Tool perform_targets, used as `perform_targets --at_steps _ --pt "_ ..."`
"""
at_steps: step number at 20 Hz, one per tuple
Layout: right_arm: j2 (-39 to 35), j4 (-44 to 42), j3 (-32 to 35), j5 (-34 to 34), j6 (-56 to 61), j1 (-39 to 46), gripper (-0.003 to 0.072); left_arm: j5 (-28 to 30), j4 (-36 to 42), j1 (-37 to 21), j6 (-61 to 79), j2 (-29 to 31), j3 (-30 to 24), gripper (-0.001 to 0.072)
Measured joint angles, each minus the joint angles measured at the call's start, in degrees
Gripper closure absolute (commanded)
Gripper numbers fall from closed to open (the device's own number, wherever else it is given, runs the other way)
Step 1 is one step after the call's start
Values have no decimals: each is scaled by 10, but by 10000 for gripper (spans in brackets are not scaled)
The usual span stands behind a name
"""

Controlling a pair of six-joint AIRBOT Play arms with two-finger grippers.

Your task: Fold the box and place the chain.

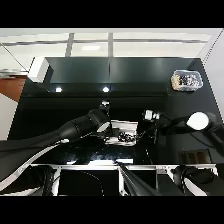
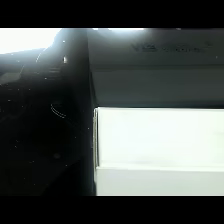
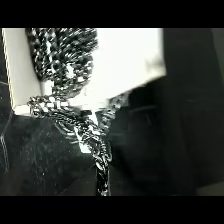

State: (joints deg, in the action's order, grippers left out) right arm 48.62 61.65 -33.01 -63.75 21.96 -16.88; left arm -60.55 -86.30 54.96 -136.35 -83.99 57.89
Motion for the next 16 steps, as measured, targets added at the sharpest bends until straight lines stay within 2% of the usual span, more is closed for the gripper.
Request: perform_targets --at_steps 3,7,11,16 --pt "-12 -4 -83 -88 62 13 646 0 0 0 0 0 0 679" --pt "-18 -81 -176 -163 111 19 645 0 0 0 0 0 0 679" --pt "-16 -157 -197 -148 136 11 645 0 0 0 0 0 0 680" --pt "4 -187 -138 -91 148 -30 643 0 0 0 0 0 0 680"
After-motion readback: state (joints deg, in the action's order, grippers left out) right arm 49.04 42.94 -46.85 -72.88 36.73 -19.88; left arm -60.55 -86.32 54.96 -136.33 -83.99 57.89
